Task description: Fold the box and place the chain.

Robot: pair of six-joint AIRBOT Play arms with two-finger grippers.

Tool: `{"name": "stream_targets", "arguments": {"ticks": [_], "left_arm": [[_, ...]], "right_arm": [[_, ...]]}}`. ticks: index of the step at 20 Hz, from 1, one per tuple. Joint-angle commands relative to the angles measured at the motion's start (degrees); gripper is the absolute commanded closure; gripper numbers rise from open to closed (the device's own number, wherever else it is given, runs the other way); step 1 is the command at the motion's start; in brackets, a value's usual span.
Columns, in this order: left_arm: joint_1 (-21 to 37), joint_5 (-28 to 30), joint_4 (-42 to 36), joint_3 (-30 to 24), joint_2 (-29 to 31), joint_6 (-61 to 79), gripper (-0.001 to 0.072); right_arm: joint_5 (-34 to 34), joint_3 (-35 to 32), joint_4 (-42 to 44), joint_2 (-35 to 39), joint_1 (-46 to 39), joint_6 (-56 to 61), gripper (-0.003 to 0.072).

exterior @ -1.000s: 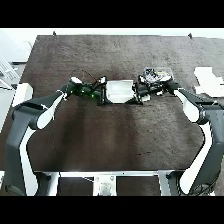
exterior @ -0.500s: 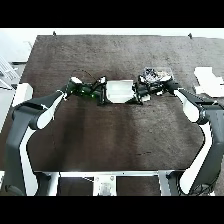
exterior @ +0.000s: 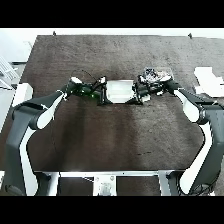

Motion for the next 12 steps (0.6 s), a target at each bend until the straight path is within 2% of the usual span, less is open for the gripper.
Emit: {"name": "stream_targets", "arguments": {"ticks": [1,5,9,12], "left_arm": [[0.0,0.1,0.0,0.1,0.0,-0.1,0.0359],[0.0,0.0,0.0,0.1,0.0,-0.1,0.0359],[0.0,-0.1,0.0,0.1,0.0,-0.1,0.0359],[0.0,-0.1,0.0,0.1,0.0,-0.1,0.0359]], "right_arm": [[0.9,0.0,-0.3,0.2,-0.2,3.1,-0.0006],[1.4,0.0,-0.3,0.6,-1.3,4.6,-0.0006],[5.8,0.0,-1.0,1.7,-2.8,5.8,-0.0006],[5.9,0.0,-4.9,2.9,-4.0,8.5,-0.0006]]}}
